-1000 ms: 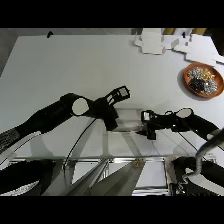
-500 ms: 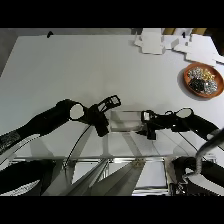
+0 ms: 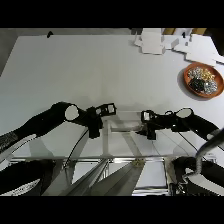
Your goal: Fold the box and place the chain.
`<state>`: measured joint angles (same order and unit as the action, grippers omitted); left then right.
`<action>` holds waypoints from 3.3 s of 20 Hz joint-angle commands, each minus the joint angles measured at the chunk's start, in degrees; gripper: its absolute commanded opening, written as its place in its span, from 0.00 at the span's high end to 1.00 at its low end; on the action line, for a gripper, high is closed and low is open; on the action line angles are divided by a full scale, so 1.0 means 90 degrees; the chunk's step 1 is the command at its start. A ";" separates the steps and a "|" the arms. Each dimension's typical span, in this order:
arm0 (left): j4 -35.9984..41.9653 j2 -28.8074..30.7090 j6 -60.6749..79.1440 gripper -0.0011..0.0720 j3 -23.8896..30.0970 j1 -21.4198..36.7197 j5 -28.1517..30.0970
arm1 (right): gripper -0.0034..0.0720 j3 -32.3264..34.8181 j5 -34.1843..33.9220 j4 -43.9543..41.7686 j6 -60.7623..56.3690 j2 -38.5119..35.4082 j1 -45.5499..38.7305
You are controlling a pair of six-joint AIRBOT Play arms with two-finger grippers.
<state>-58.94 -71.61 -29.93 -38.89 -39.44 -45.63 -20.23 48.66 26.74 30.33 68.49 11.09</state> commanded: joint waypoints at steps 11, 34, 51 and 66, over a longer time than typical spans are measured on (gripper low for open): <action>0.0733 0.0029 0.1353 0.37 0.0250 -0.0029 0.0947 | 0.38 0.0000 0.0000 0.0000 -0.0002 -0.0005 0.0002; 0.1914 -0.0250 0.2188 0.71 0.0262 -0.0342 0.1226 | 0.38 0.0000 0.0000 0.0000 -0.0002 -0.0002 0.0002; 0.2251 0.0070 0.1457 0.61 0.0265 -0.0563 0.1214 | 0.38 0.0000 0.0000 -0.0002 -0.0002 -0.0002 0.0002; -0.1717 0.1285 -0.8563 0.97 0.0583 0.0619 -0.0255 | 0.38 0.0000 0.0000 0.0000 -0.0002 -0.0005 0.0002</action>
<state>-73.38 -59.07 -96.33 -35.03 -34.61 -48.29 -20.23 48.66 26.74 30.28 68.49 11.09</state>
